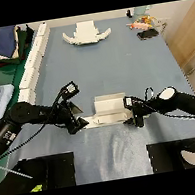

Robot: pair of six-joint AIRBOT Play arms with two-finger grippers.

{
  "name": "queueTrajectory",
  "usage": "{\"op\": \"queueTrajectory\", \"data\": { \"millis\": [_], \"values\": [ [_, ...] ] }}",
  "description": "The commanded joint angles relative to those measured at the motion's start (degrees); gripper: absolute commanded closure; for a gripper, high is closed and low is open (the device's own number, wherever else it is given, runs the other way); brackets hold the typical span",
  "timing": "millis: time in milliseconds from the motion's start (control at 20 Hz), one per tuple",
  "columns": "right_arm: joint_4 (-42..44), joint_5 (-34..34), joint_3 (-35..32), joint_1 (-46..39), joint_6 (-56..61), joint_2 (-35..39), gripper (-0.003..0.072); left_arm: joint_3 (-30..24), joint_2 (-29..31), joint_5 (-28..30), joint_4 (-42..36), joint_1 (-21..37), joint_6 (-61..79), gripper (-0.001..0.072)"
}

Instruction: Fold the box.

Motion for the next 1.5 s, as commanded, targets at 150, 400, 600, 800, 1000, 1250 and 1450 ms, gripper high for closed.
{"op": "queueTrajectory", "data": {
  "millis": [150, 400, 600, 800, 1000, 1250, 1450],
  "values": [
    [0.0, 0.0, 0.0, 0.0, 0.0, 0.0, 0.0167, -3.0, -6.7, 5.7, -0.4, 0.9, 16.3, -0.0011],
    [0.0, 0.0, 0.0, 0.0, 0.0, 0.0, 0.0167, -3.1, -14.9, 6.4, -4.6, -2.5, 28.0, -0.0011],
    [0.0, 0.0, 0.0, 0.0, 0.0, 0.0, 0.0167, -3.1, -18.4, 12.6, -12.0, -3.8, 34.7, -0.0011],
    [0.0, 0.0, 0.0, 0.0, 0.0, 0.0, 0.0167, -3.1, -20.2, 14.4, -13.3, -3.8, 35.4, -0.0011],
    [0.0, 0.0, 0.0, 0.0, 0.0, 0.0, 0.0167, -3.1, -20.2, 12.9, -13.4, -5.6, 35.3, 0.0324],
    [0.0, 0.0, 0.0, 0.0, 0.0, 0.0, 0.0167, -3.1, -20.2, 16.5, -14.0, -7.3, 35.4, 0.0537],
    [0.0, 0.0, 0.0, 0.0, 0.0, 0.0, 0.0166, -3.1, -20.2, 18.2, -15.0, -7.8, 35.4, 0.0538]
  ]
}}
